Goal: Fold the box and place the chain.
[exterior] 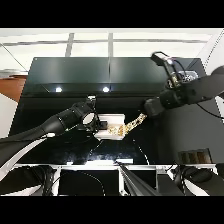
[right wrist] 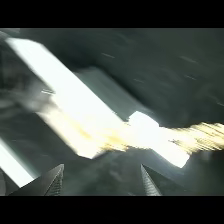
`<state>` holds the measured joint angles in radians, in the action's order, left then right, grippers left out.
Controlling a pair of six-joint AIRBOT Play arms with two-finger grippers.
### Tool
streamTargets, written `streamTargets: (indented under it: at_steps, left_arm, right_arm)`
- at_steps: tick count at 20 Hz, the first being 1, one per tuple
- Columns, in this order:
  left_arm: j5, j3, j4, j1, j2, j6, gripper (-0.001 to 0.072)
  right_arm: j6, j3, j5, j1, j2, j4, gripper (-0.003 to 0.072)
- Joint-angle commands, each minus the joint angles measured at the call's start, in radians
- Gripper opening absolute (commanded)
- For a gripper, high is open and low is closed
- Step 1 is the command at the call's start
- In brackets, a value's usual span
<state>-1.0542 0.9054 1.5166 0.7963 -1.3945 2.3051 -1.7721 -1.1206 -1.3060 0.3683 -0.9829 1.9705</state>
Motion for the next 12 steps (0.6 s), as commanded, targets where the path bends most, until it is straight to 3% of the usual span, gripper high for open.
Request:
streamTargets:
  at_steps: [1, 3, 7, 12]
  left_arm:
    - [0.002, 0.000, 0.002, 0.000, 0.000, 0.000, 0.0032]
    - [0.002, 0.000, 0.002, 0.000, 0.000, 0.000, 0.0032]
    - [-0.001, 0.000, 0.002, 0.000, 0.000, 0.000, 0.0032]
    - [0.002, 0.000, 0.001, 0.000, 0.000, 0.000, 0.0032]
  right_arm:
    - [-0.143, 0.169, 0.103, -0.140, 0.054, -0.075, 0.0559]
    - [-0.227, 0.319, 0.268, -0.160, 0.053, -0.061, 0.0714]
    - [-0.578, 0.445, 0.412, -0.084, -0.028, 0.146, 0.0712]
    - [-0.980, 0.445, 0.473, 0.091, -0.159, 0.161, 0.0711]
